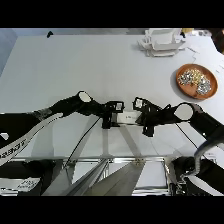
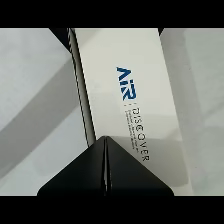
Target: Fold the box and place the chain.
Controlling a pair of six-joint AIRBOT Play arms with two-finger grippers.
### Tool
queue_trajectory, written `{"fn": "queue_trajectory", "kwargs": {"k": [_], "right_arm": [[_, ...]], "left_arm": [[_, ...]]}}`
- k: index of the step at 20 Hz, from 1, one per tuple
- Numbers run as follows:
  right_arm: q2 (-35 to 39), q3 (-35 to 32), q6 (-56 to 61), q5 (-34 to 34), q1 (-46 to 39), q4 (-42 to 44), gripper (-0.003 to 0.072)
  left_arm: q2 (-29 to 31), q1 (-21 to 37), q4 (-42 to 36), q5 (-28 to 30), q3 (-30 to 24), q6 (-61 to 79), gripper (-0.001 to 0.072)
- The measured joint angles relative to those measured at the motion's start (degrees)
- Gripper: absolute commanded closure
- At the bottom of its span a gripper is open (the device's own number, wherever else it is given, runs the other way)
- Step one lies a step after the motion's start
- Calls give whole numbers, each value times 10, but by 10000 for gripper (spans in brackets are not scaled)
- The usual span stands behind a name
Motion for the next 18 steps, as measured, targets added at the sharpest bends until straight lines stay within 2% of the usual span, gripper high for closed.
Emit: {"fn": "queue_trajectory", "kwargs": {"k": [11, 18], "right_arm": [[4, -21, 3, -6, 0, -6, 663], [119, -21, 56, -58, 0, -20, 663]], "left_arm": [[0, 0, 0, -1, 0, 0, 679], [0, 1, 0, 0, 0, -1, 679]]}}
